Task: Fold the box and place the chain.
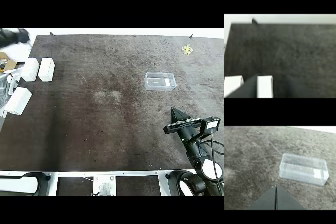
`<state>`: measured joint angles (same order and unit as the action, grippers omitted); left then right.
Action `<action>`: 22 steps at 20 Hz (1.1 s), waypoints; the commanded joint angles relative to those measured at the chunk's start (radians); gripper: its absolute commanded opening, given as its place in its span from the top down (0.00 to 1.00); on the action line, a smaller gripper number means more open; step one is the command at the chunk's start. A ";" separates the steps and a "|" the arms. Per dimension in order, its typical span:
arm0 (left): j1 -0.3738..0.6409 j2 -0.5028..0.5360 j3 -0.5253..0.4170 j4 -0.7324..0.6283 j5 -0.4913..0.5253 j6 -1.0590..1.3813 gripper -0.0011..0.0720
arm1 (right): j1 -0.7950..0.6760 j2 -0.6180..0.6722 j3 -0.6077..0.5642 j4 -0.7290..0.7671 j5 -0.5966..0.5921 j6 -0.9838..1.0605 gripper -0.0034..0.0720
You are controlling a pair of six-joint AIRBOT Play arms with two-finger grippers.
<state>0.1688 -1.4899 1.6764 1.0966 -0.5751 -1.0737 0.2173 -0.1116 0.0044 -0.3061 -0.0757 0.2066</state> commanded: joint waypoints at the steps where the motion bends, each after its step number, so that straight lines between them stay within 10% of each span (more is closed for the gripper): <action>1: 0.000 0.214 0.002 -0.018 -0.114 0.010 0.97 | 0.000 -0.001 0.000 0.000 0.000 0.000 0.95; 6: 0.000 0.491 -0.170 -0.239 -0.035 0.201 0.98 | 0.000 -0.001 0.000 0.000 0.000 0.000 0.95; 17: 0.000 1.279 -1.217 -0.274 0.356 0.411 0.98 | 0.000 -0.001 0.000 0.000 0.000 0.000 0.95; 22: 0.000 1.489 -1.514 -0.274 0.355 0.365 0.97 | 0.000 -0.001 0.000 0.000 0.000 0.000 0.95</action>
<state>0.1692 -0.1108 0.3264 0.8238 -0.2485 -0.6823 0.2173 -0.1116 0.0040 -0.3061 -0.0765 0.2062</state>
